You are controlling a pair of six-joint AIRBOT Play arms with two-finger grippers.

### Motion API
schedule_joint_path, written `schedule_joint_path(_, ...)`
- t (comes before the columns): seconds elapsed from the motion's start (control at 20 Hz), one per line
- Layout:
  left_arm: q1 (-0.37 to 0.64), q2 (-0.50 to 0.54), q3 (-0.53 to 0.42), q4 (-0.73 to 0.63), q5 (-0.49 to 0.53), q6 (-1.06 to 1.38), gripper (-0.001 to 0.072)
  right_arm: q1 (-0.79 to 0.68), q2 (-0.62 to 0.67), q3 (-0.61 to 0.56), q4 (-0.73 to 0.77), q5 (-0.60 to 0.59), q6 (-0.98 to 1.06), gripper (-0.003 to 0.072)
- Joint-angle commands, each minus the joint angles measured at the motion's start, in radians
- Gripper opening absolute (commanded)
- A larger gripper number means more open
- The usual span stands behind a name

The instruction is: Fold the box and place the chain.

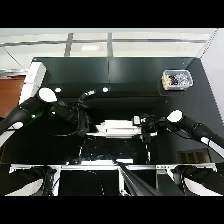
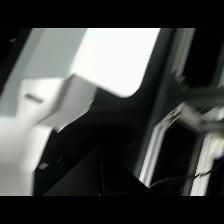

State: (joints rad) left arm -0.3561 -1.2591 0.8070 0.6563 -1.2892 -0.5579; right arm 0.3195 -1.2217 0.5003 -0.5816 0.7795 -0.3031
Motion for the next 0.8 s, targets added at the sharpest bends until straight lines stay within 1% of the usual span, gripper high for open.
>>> schedule_joint_path(0.0, -0.041, -0.045, -0.028, -0.231, 0.147, -0.004, 0.0025, 0.0, -0.001, 0.0, 0.001, 0.001, 0.0, 0.0134)
schedule_joint_path(0.1, -0.051, -0.07, -0.028, -0.327, 0.266, 0.052, 0.0024, 0.0, -0.001, 0.0, 0.001, 0.001, 0.0, 0.0134)
schedule_joint_path(0.2, -0.047, -0.076, -0.028, -0.41, 0.345, 0.093, 0.0025, 0.0, -0.001, 0.0, 0.001, 0.001, 0.0, 0.0134)
schedule_joint_path(0.25, -0.048, -0.077, -0.028, -0.417, 0.38, 0.104, 0.0024, 0.0, -0.001, 0.0, 0.001, 0.001, 0.0, 0.0134)
schedule_joint_path(0.35, -0.051, -0.08, -0.029, -0.384, 0.443, 0.109, 0.0024, 0.0, -0.001, 0.0, 0.001, 0.001, 0.0, 0.0134)
schedule_joint_path(0.45, -0.063, -0.101, -0.029, -0.376, 0.503, 0.109, 0.0024, 0.0, -0.001, 0.0, 0.001, 0.001, 0.0, 0.0134)
schedule_joint_path(0.55, -0.078, -0.141, -0.029, -0.372, 0.537, 0.109, 0.0024, 0.0, -0.001, 0.0, 0.001, 0.001, 0.0, 0.0134)
schedule_joint_path(0.65, -0.095, -0.192, -0.029, -0.341, 0.534, 0.109, 0.0024, 0.0, -0.001, 0.0, 0.001, 0.001, 0.0, 0.0134)
schedule_joint_path(0.75, -0.116, -0.232, -0.029, -0.341, 0.522, 0.109, 0.0024, 0.0, -0.001, 0.0, 0.001, 0.001, 0.0, 0.0134)
